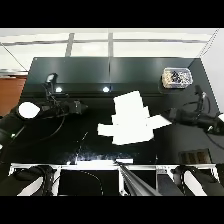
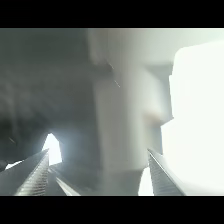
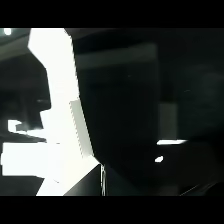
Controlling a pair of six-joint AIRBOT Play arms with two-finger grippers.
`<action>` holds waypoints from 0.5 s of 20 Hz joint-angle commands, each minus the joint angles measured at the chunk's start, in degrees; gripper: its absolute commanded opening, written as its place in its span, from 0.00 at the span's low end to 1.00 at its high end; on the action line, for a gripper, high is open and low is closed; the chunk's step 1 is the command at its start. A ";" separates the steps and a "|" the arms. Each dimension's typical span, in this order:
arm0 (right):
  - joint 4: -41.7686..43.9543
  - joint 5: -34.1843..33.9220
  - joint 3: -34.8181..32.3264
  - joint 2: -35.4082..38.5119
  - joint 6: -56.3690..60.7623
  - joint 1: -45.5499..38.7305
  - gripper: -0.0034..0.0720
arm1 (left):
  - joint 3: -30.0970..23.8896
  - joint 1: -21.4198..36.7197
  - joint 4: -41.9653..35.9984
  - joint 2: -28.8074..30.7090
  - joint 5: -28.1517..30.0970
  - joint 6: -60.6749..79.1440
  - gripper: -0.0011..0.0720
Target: Fold the box and place the chain.
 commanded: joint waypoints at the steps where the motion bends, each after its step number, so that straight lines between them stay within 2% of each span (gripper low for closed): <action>1: -0.33 -8.63 -5.44 8.68 -1.57 9.73 0.07 | 0.00 -0.31 -18.43 -7.39 -7.82 13.33 0.98; 7: -0.96 -8.83 -5.51 8.74 -1.53 14.38 0.07 | 0.04 -0.46 -43.45 -25.42 -19.78 39.19 0.98; 8: -0.98 -8.79 -5.51 8.74 -1.53 14.38 0.07 | 0.17 -0.48 -46.10 -27.34 -20.22 42.18 0.98; 10: -0.98 -8.83 -5.51 8.74 -1.53 14.38 0.07 | 1.14 -1.07 -45.62 -30.53 -20.52 43.10 0.98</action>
